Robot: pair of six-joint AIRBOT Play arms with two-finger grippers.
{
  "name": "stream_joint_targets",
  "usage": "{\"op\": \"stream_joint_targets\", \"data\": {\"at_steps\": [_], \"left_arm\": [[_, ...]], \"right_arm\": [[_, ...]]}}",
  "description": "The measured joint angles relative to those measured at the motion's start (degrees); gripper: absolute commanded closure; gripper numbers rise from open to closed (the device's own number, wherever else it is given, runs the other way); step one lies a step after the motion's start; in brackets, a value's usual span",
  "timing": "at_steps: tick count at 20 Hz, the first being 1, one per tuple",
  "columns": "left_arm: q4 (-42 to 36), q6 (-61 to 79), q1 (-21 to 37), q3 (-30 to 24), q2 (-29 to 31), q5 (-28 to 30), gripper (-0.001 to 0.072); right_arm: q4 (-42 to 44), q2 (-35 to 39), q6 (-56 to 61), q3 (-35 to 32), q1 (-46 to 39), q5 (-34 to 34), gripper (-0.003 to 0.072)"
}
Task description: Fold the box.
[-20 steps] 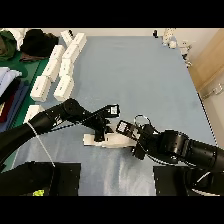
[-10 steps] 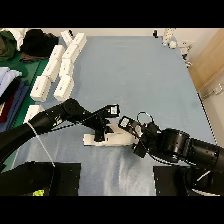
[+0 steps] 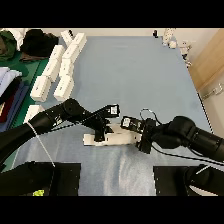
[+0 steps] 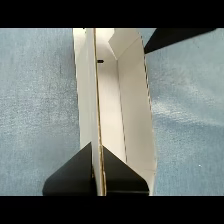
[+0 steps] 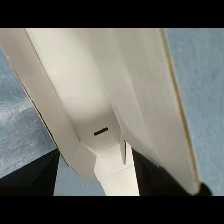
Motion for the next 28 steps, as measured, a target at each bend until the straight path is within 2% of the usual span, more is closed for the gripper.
{"op": "stream_joint_targets", "data": {"at_steps": [5, 8, 11, 16, 20, 28], "left_arm": [[0.0, 0.0, 0.0, 0.0, 0.0, 0.0, 0.0691], [0.0, 0.0, 0.0, 0.0, 0.0, 0.0, 0.0691], [0.0, 0.0, 0.0, 0.0, 0.0, 0.0, 0.0691], [0.0, 0.0, 0.0, 0.0, 0.0, 0.0, 0.0691], [0.0, 0.0, 0.0, 0.0, 0.0, 0.0, 0.0691], [0.0, 0.0, 0.0, 0.0, 0.0, 0.0, 0.0691]], "right_arm": [[20.8, -0.6, -30.3, -1.8, -14.4, 0.7, -0.0034], [28.6, -2.2, -43.0, -3.0, -18.3, 1.0, -0.0034], [33.0, -4.4, -50.2, -3.7, -19.8, 1.1, -0.0034], [31.8, -4.7, -52.7, -3.9, -20.5, 1.5, -0.0034], [31.1, -3.3, -49.3, -4.0, -20.7, 1.2, -0.0034], [34.1, -8.1, -50.9, -4.0, -20.7, 4.3, -0.0034]]}}
